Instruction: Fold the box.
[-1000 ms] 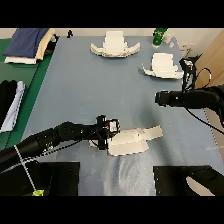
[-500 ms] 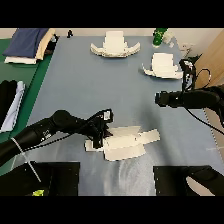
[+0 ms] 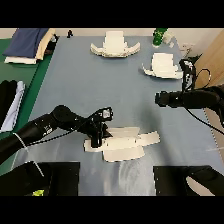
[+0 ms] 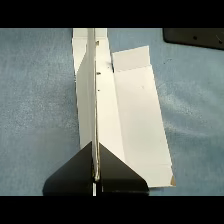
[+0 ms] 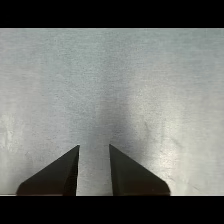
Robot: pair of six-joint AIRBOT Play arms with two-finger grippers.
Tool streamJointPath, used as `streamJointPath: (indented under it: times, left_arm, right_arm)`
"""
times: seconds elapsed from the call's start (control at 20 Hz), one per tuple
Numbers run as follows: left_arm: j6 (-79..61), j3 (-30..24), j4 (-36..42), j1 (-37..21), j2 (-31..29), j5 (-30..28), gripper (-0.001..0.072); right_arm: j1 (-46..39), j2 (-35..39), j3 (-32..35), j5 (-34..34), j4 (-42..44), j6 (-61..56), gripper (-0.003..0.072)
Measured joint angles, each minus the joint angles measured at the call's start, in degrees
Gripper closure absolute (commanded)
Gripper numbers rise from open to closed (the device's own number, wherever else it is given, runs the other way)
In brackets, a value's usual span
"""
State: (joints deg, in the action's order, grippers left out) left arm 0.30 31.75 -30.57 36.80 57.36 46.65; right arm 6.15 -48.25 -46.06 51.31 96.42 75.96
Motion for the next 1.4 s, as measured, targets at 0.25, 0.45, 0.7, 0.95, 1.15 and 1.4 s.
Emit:
streamJointPath:
  times: [0.25, 0.45, 0.7, 0.95, 1.15, 1.4]
  left_arm:
    - [-1.29, 0.72, 0.00, -0.07, 0.15, 0.48, 0.0696]
    - [-2.73, 1.14, 0.46, -0.07, 0.79, 0.48, 0.0695]
    - [-3.19, 1.31, 1.05, -0.07, 2.45, 0.61, 0.0695]
    - [-1.49, 1.38, 1.20, -0.02, 2.91, 4.63, 0.0695]
    - [-0.68, 1.36, 1.01, 0.00, 2.99, 6.78, 0.0695]
    - [-0.33, 1.38, 0.87, 0.00, 2.99, 7.48, 0.0695]
  right_arm:
    - [0.00, 0.00, 0.00, 0.11, 0.04, 0.00, 0.0406]
    - [0.00, 0.00, 0.00, 0.13, 0.07, 0.00, 0.0406]
    - [0.00, 0.00, 0.00, 0.28, 0.09, 0.00, 0.0405]
    - [0.00, 0.00, 0.00, 0.59, 0.09, 0.00, 0.0406]
    - [0.00, 0.00, 0.00, 0.72, 0.09, 0.02, 0.0457]
    - [0.00, 0.00, 0.00, 4.50, 0.81, 1.18, 0.0682]
